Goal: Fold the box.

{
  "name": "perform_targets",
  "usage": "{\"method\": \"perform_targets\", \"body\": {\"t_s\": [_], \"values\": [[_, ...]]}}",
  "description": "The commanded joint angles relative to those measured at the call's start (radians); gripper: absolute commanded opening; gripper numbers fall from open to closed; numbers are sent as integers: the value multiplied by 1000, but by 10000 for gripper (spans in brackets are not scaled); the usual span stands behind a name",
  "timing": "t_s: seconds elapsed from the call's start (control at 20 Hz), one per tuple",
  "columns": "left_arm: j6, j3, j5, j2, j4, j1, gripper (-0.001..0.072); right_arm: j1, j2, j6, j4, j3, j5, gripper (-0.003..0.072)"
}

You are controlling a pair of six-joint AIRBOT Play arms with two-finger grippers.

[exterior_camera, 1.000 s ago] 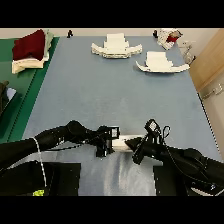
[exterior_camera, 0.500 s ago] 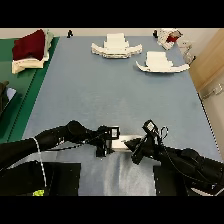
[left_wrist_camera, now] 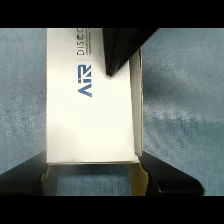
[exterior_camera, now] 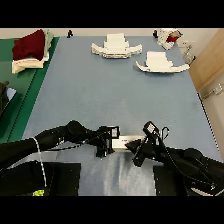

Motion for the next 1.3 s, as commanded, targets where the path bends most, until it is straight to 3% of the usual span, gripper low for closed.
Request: {"method": "perform_targets", "body": {"t_s": [0.0,0.25,0.55,0.8,1.25], "values": [[3,1,2,0,4,1,442,-21,4,0,-90,70,-92,6],[3,1,2,0,4,1,442,-236,-126,-34,-290,344,-548,4],[3,1,2,0,4,1,442,-551,-414,-275,-291,695,-954,3],[3,1,2,0,4,1,442,-665,-624,-220,-323,842,-1047,5],[3,1,2,0,4,1,442,-672,-651,-192,-311,845,-1041,5]]}}
